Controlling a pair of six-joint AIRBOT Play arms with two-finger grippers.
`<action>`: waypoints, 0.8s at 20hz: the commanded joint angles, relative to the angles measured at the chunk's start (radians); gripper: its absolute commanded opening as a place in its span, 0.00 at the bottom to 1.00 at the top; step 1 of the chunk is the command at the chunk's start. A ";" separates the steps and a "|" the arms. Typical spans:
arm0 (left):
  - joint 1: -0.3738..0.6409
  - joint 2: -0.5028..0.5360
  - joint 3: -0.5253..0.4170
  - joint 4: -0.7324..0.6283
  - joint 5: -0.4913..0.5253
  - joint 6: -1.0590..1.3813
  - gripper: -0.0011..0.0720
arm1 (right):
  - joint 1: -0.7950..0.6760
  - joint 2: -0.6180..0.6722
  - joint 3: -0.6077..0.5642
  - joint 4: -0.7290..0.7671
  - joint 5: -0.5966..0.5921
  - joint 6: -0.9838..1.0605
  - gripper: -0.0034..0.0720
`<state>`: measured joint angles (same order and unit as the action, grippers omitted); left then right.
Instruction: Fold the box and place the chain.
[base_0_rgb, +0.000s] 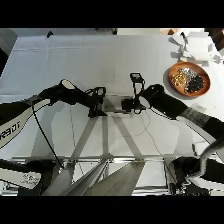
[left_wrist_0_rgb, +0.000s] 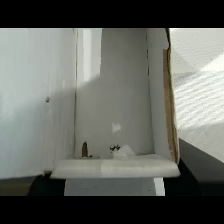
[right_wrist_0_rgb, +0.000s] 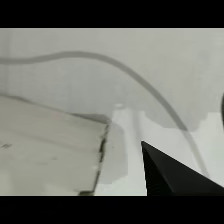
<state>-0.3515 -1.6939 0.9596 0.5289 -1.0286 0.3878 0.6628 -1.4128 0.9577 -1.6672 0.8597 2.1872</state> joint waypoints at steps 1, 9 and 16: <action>0.000 0.000 0.000 0.000 0.000 0.000 0.21 | 0.034 -0.016 0.023 -0.159 0.098 0.174 0.58; 0.000 0.000 0.000 0.000 0.000 0.000 0.21 | 0.086 -0.032 0.064 -0.124 0.005 0.173 0.60; 0.001 0.000 0.000 0.000 0.000 0.000 0.21 | 0.093 -0.086 0.064 -0.111 0.045 0.274 0.58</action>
